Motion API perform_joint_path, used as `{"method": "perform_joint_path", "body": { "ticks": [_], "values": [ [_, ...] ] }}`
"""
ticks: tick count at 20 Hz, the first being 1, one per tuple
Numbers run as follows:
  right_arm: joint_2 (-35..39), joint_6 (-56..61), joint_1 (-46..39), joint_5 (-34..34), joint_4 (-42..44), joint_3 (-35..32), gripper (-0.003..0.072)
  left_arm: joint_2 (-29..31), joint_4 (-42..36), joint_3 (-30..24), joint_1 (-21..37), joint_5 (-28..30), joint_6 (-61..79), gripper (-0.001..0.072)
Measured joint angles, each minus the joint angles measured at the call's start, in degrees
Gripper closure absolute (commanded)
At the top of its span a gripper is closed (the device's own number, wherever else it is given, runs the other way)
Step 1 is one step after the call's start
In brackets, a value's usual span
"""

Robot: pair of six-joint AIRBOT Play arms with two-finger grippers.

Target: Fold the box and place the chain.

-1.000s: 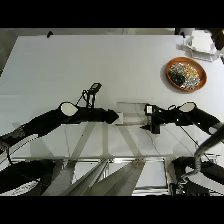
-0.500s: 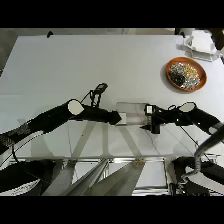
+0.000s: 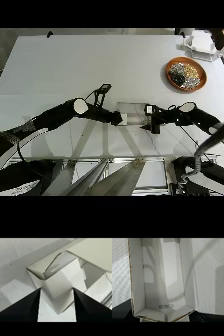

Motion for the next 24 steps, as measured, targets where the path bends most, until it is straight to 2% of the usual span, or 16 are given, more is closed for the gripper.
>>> {"method": "perform_joint_path", "body": {
  "ticks": [8, 12, 19, 20, 22, 24],
  "values": [
    [0.0, 0.0, 0.0, 0.0, 0.0, 0.0, 0.0281, -2.9, 11.2, 6.4, -1.8, -3.2, -11.5, 0.0261],
    [0.0, 0.0, 0.0, 0.0, 0.0, 0.0, 0.0281, -5.1, 17.9, 9.6, -3.4, -6.6, -17.4, 0.0261],
    [0.0, 0.0, 0.0, 0.0, 0.0, 0.0, 0.0281, -10.1, 23.8, 16.9, -6.0, -12.6, -24.2, 0.0261],
    [0.0, 0.0, 0.0, 0.0, 0.0, 0.0, 0.0281, -10.8, 24.5, 17.9, -6.3, -13.6, -25.0, 0.0264],
    [0.0, 0.0, 0.0, 0.0, 0.0, 0.0, 0.0281, -12.0, 25.6, 19.3, -6.7, -15.3, -26.9, 0.0317],
    [0.0, 0.0, 0.0, 0.0, 0.0, 0.0, 0.0281, -12.8, 26.1, 20.1, -6.9, -16.9, -28.9, 0.0328]
  ]
}}
